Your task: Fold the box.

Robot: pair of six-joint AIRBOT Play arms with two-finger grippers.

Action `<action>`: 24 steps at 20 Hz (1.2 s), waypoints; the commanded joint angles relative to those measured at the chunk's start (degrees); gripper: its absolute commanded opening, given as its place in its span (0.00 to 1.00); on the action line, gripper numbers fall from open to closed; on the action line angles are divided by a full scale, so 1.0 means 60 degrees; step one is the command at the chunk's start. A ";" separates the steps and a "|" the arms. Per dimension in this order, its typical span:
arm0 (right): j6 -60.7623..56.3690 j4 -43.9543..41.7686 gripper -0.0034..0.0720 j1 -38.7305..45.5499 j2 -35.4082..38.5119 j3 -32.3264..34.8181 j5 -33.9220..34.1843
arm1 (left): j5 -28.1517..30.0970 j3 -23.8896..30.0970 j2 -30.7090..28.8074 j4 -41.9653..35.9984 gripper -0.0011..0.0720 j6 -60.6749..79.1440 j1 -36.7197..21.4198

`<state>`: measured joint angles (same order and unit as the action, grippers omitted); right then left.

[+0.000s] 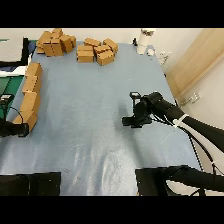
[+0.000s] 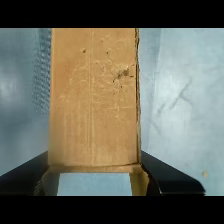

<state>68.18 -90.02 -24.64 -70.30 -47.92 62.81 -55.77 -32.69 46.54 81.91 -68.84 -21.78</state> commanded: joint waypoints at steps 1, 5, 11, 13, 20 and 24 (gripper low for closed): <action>0.0004 -0.0124 0.05 0.0004 -0.0007 -0.0007 0.0022 | 0.1282 0.0000 0.0969 0.0022 0.66 -0.0033 -0.0015; 0.0000 -0.0222 0.05 0.0004 -0.0007 -0.0004 0.0029 | 0.2616 0.0000 0.1574 -0.0382 0.66 0.0007 -0.0015; 0.0000 -0.0273 0.05 0.0004 -0.0007 -0.0007 0.0029 | 0.2798 0.0004 0.2259 -0.0372 0.66 0.0095 -0.0015; 0.0000 -0.0335 0.05 0.0004 -0.0007 -0.0007 0.0029 | 0.2648 0.0004 0.2422 -0.0364 0.84 0.0379 -0.0015; 0.0004 -0.0477 0.05 0.0004 -0.0007 -0.0004 0.0033 | 0.1344 -0.0259 0.2346 -0.0321 0.97 0.0361 -0.0015; 0.0004 -0.0503 0.05 0.0004 -0.0007 -0.0004 0.0066 | -0.0393 -0.1151 0.1683 -0.0022 0.97 0.0222 -0.0018</action>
<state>68.20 -92.82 -24.64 -70.30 -47.92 63.00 -50.68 -36.53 58.85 80.47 -66.87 -21.85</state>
